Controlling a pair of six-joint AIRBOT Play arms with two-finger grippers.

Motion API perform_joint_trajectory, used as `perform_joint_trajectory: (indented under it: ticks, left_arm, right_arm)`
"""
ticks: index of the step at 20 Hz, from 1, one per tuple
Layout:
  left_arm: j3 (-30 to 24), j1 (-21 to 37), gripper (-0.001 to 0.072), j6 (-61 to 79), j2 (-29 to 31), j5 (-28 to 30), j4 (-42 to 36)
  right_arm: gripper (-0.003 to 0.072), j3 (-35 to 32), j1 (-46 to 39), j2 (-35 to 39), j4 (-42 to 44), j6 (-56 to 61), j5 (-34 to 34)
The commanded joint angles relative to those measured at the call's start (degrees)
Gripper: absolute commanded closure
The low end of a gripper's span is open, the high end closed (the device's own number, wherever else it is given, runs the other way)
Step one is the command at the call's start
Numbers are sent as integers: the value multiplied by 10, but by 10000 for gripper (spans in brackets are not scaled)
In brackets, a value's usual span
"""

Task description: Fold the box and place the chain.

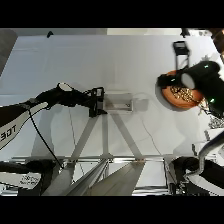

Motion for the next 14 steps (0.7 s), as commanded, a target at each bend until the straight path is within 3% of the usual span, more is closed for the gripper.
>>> perform_joint_trajectory:
  ticks: [1,8,14]
  left_arm:
    - [0,0,452,0,0,0,0]
    - [0,0,452,0,0,0,0]
    - [0,0,452,0,0,0,0]
  right_arm:
    - [39,0,-127,-21,3,-43,-13]
    - [-11,16,-293,-133,227,-168,-63]
    - [-16,66,-303,-235,216,-198,-33]
